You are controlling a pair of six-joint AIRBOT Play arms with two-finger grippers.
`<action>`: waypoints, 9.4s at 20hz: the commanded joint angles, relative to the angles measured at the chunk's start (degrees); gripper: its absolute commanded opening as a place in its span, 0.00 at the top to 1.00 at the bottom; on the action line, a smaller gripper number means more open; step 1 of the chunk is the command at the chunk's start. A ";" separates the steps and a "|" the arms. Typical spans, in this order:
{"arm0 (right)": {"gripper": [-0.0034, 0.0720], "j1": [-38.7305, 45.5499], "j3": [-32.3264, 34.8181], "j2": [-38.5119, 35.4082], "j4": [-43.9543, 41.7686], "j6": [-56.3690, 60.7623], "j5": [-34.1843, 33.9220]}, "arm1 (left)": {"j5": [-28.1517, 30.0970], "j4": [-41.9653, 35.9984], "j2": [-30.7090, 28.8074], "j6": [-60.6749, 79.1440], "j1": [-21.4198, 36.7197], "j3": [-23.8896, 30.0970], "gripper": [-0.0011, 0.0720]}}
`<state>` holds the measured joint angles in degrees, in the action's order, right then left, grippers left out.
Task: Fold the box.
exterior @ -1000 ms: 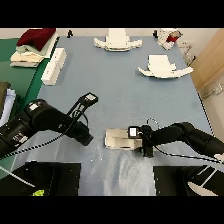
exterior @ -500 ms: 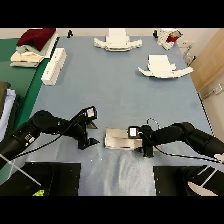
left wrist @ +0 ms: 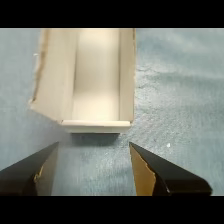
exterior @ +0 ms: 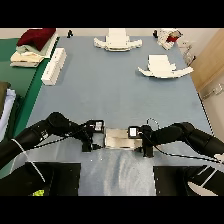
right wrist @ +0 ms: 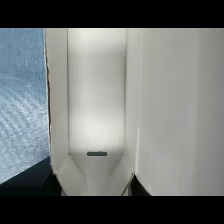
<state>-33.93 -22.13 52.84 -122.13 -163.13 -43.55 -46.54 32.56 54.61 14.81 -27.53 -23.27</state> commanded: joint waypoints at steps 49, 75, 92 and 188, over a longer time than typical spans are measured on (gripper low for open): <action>0.27 -0.02 -0.04 -0.04 0.00 0.00 0.02 | 9.99 -5.57 8.66 -1.16 -8.92 0.07 0.38; 0.00 0.00 -0.17 -5.03 10.86 17.35 -2.10 | 10.01 -5.57 8.66 -1.16 -8.92 0.07 0.38; 0.75 -0.52 -7.30 -18.97 -11.10 71.76 -21.46 | 10.05 -5.57 8.66 -1.16 -8.92 0.07 0.37; 0.10 -4.26 -0.70 -5.88 3.48 12.87 0.37 | 10.03 -5.57 8.66 -1.16 -8.92 0.07 0.38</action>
<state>-38.20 -22.79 47.13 -118.67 -150.52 -42.19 -36.53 26.96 63.24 13.61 -36.45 -23.22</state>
